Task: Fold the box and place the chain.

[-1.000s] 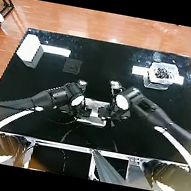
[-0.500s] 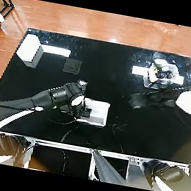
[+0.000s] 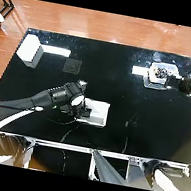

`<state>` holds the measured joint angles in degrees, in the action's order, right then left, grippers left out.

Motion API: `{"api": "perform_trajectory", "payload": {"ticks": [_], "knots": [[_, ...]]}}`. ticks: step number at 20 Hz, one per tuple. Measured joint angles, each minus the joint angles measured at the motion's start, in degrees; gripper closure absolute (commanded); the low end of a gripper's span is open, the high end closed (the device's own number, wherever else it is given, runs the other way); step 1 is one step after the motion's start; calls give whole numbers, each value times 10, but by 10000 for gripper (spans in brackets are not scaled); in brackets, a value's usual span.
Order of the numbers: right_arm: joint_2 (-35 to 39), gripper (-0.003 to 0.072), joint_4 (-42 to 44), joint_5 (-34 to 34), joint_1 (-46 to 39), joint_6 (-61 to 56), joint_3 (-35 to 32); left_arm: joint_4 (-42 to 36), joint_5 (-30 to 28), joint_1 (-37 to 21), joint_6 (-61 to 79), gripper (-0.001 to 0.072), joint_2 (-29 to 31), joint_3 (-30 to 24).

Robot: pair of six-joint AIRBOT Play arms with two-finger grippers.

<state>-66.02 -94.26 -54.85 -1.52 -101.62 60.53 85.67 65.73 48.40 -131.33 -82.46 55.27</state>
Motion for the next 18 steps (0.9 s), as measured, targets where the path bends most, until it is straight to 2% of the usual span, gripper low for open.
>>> {"api": "perform_trajectory", "payload": {"ticks": [3,7,10,13,14,15,18], "knots": [[-113,-28,21,24,-36,12,85,-4,-1,0,0,684,0,0],[-253,-27,40,16,-54,33,211,-7,-5,0,0,684,0,0],[-331,-20,52,5,-59,46,280,-9,-7,0,0,684,0,0],[-375,-12,73,-2,-60,58,314,-9,-8,0,0,684,0,0],[-385,122,75,-4,-60,59,320,-9,-8,0,0,684,0,0],[-392,146,78,-3,-60,61,324,-9,-9,0,-1,684,0,0],[-405,145,82,-2,-60,65,331,-9,-10,0,-1,684,0,0]]}}
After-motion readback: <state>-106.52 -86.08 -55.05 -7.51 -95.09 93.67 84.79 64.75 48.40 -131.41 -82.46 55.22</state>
